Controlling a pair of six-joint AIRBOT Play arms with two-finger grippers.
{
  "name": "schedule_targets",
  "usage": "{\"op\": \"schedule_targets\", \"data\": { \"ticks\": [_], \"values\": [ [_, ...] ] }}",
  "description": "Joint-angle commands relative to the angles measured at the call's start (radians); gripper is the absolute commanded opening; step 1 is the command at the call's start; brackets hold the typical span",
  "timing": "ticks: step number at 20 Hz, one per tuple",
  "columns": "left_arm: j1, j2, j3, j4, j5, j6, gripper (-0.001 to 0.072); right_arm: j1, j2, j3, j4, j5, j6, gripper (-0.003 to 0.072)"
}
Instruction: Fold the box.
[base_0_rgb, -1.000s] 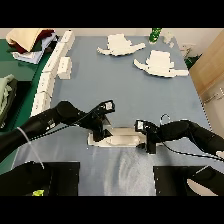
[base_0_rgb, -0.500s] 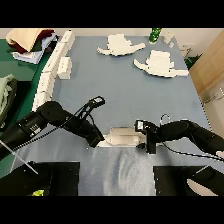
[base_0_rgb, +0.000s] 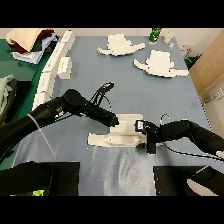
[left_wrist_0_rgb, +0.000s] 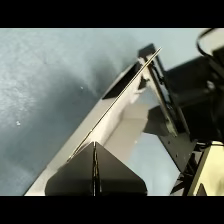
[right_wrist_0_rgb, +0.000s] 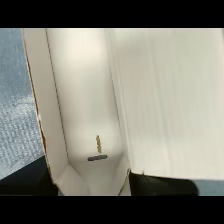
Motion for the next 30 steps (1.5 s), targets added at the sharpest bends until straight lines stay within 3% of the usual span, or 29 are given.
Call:
{"op": "schedule_targets", "data": {
  "ticks": [1, 7, 13, 19, 22, 25, 28, 29, 30],
  "values": [
    [0.016, -0.111, 0.032, 0.047, -0.005, -0.089, 0.0014, 0.001, 0.001, 0.0, 0.0, 0.0, 0.0, 0.0404],
    [0.016, -0.233, 0.032, 0.085, -0.048, -0.137, 0.0014, 0.001, 0.001, 0.0, 0.0, 0.0, 0.0, 0.0404],
    [0.045, -0.203, 0.069, 0.09, -0.049, -0.107, 0.0013, 0.001, 0.001, 0.0, 0.0, 0.0, 0.0, 0.0404],
    [0.107, 0.12, 0.054, 0.188, -0.162, -0.031, 0.0013, 0.001, 0.001, 0.0, 0.0, 0.0, 0.0, 0.0404],
    [0.105, 0.337, -0.043, 0.214, -0.188, 0.006, 0.0013, 0.001, 0.001, 0.0, 0.0, 0.0, 0.0, 0.0404],
    [0.105, 0.527, -0.169, 0.214, -0.187, 0.199, 0.0013, 0.001, 0.001, 0.0, 0.0, 0.0, 0.0, 0.0404],
    [0.105, 0.612, -0.242, 0.213, -0.174, 0.377, 0.0019, 0.001, 0.001, 0.0, 0.0, 0.0, 0.0, 0.0404],
    [0.105, 0.613, -0.249, 0.213, -0.172, 0.412, 0.0297, 0.001, 0.001, 0.0, 0.0, 0.0, 0.0, 0.0404],
    [0.105, 0.605, -0.251, 0.213, -0.159, 0.422, 0.0644, 0.001, 0.001, 0.0, 0.0, 0.0, 0.0, 0.0404]
  ]
}}
